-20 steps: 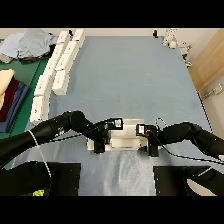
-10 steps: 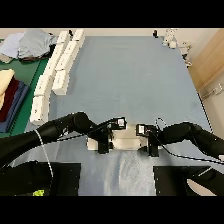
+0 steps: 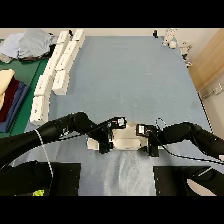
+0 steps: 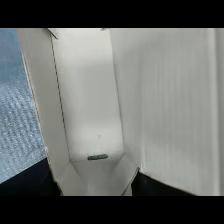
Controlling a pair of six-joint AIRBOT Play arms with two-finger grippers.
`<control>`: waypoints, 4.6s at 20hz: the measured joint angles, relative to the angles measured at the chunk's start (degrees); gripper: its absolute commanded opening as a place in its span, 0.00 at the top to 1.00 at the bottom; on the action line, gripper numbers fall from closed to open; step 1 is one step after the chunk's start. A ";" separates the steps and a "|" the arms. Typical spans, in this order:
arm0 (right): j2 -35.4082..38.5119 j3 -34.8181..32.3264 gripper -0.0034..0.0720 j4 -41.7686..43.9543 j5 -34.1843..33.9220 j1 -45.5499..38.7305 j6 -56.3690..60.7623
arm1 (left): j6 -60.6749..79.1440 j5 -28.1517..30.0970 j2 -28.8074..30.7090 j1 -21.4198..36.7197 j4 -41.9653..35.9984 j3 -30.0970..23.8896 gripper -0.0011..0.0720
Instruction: Fold the box.
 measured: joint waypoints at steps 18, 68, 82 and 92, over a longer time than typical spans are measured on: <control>0.00 0.00 0.31 -0.02 0.04 0.00 -0.02 | -55.67 -19.08 25.14 23.69 19.30 -1.16 0.97; 0.00 0.00 0.31 -0.02 0.07 0.00 -0.02 | -53.48 -6.21 13.22 13.94 -17.53 -12.63 0.60; 0.00 0.00 0.31 -0.02 0.04 0.00 0.00 | -112.45 -10.93 9.92 -6.93 32.63 7.50 0.59; 0.00 0.00 0.31 -0.02 0.04 0.00 0.00 | -115.75 -9.49 5.99 -11.74 31.54 9.33 0.55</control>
